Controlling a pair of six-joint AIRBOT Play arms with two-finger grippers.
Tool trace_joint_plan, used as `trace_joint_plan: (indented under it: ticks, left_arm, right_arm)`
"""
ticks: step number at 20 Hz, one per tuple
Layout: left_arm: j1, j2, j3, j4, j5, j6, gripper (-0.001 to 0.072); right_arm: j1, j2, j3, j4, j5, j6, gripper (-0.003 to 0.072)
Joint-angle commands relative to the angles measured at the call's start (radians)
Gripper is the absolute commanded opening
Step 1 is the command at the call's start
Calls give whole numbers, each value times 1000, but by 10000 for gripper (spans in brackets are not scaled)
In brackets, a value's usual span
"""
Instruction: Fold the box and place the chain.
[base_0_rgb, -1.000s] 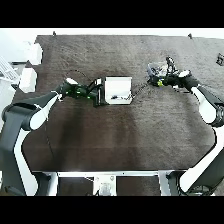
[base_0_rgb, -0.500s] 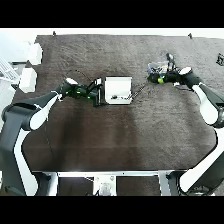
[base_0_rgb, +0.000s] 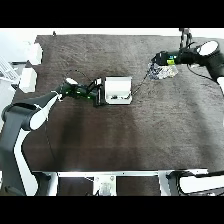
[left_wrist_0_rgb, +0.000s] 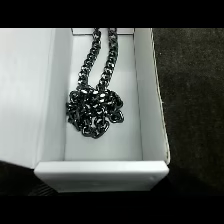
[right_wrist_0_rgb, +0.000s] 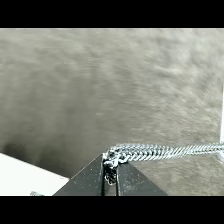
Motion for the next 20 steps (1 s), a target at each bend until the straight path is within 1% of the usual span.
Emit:
trace_joint_plan:
  ticks: [1,3,5,8,12,15,17,20]
  left_arm:
    - [0,1,0,0,0,0,527]
    - [0,1,0,0,0,0,527]
    - [0,1,0,0,0,0,527]
    - [0,1,0,0,0,0,527]
    - [0,1,0,0,0,0,527]
    - [0,1,0,0,0,0,527]
    - [0,1,0,0,0,0,527]
    - [0,1,0,0,0,0,527]
  right_arm:
    - [86,173,-3,-128,25,51,6]
    - [147,245,-3,-208,32,92,6]
    - [206,298,-3,-255,56,118,7]
    - [285,342,-3,-261,92,117,7]
    - [354,346,-26,-261,87,117,7]
    - [371,346,-105,-250,32,118,8]
    - [382,346,-154,-238,-31,121,7]
    - [393,348,-158,-238,-126,116,7]
